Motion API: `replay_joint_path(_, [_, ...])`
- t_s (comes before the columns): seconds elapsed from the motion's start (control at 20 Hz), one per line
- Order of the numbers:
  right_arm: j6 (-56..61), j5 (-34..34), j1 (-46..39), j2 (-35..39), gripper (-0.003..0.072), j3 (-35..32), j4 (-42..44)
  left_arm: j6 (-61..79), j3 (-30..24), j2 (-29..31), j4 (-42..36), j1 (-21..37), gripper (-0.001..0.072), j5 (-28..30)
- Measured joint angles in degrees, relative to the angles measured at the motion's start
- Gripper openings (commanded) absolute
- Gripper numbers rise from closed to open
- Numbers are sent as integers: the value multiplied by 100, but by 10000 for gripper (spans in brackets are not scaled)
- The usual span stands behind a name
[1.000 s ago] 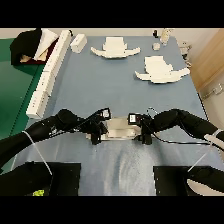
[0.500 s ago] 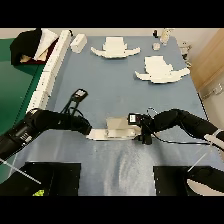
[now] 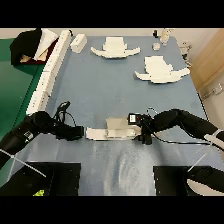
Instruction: Fold the box.
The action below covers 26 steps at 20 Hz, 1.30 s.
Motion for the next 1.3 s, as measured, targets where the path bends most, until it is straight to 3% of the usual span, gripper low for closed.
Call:
replay_joint_path(0.4, [0, 0, 0, 0, 521, 0, 0, 1019, -243, -866, -1665, -588, 14, 1104])
replay_joint_path(0.6, [-2, 0, 0, 0, 521, 0, 0, 1587, -210, -929, -2374, -730, 14, 1204])
replay_joint_path(0.9, [-2, 0, 0, 0, 521, 0, 0, 1821, -146, -664, -2664, -772, 18, 1034])
replay_joint_path(0.95, [-2, 0, 0, 0, 521, 0, 0, 1840, -144, -636, -2680, -772, 143, 1032])
replay_joint_path(1.0, [-2, 0, 0, 0, 521, 0, 0, 1847, -144, -619, -2699, -776, 384, 1027])
replay_joint_path(1.05, [-2, 0, 0, 0, 521, 0, 0, 1853, -138, -601, -2704, -776, 346, 1003])
replay_joint_path(1.3, [-2, 0, 0, 0, 521, 0, 0, 1794, -138, -570, -2736, -776, 344, 1008])
